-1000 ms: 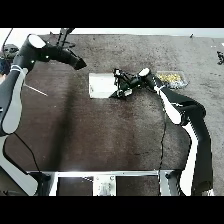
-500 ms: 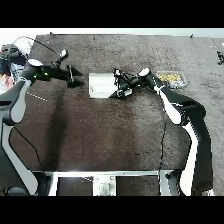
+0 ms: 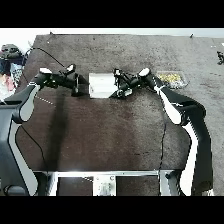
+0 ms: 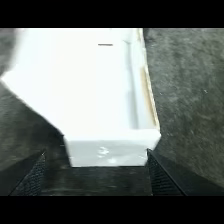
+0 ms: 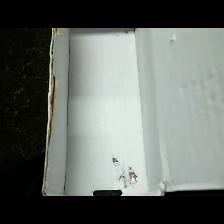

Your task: Fold the box and place the chain.

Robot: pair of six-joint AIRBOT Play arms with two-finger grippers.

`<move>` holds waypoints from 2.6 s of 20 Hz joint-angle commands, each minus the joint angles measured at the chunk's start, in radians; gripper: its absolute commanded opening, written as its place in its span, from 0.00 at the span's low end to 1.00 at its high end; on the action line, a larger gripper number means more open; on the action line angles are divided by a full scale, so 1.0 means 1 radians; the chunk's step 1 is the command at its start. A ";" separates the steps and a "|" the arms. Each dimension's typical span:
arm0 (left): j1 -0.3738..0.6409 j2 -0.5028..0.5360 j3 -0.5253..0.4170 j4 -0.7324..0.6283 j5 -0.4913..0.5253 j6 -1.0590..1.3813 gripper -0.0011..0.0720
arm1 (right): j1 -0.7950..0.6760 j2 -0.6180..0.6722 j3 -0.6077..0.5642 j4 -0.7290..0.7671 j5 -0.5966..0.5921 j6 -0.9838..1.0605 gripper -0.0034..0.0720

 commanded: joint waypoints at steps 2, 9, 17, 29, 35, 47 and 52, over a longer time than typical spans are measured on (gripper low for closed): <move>-0.008 -0.008 0.000 0.033 -0.015 0.018 1.00 | 0.001 0.001 0.000 0.000 0.000 0.000 0.71; -0.053 -0.010 0.000 0.032 0.019 0.022 1.00 | 0.001 0.001 0.000 0.000 0.000 0.000 0.71; -0.084 -0.032 0.000 0.025 0.087 0.018 1.00 | 0.001 0.001 0.000 0.000 0.000 0.000 0.71; -0.084 -0.036 0.000 0.025 0.087 0.018 0.99 | 0.001 0.001 0.000 0.000 0.000 0.000 0.71; -0.084 -0.036 0.000 0.026 0.080 0.018 0.52 | 0.001 0.001 0.000 0.000 0.000 0.000 0.71; -0.084 -0.036 0.000 0.024 0.080 0.018 0.52 | 0.001 0.001 0.000 0.000 0.000 0.000 0.71; -0.084 -0.036 0.000 0.024 0.080 0.018 0.52 | 0.001 0.001 0.000 0.000 0.000 0.000 0.71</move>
